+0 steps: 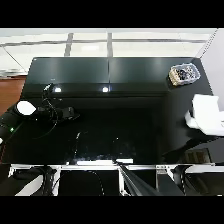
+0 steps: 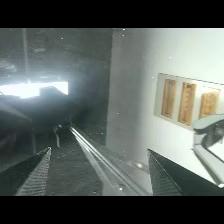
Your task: Fold the box and place the chain.
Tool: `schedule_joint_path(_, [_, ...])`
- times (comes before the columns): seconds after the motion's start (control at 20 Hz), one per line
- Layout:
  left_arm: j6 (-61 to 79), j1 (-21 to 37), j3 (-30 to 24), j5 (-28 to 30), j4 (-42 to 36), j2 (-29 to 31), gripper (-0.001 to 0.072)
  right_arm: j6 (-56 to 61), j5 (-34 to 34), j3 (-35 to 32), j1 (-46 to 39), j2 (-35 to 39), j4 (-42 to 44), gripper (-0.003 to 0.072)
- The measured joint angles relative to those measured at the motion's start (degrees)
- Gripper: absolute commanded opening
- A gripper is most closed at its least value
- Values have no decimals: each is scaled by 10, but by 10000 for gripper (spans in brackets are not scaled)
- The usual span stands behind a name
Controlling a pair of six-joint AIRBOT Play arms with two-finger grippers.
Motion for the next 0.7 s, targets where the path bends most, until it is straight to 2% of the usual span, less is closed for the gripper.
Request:
schedule_joint_path(0.15, [0,0,0,0,-8,0,706,-9,19,-12,5,22,59,17])
schedule_joint_path(0.3, [1,0,0,5,-11,0,706,-12,24,-58,29,75,108,17])
schedule_joint_path(0.5, [2,0,0,5,-14,0,706,-10,16,-160,89,185,168,17])
schedule_joint_path(0.7, [12,-8,0,10,-14,0,706,17,-4,-288,207,317,196,17])
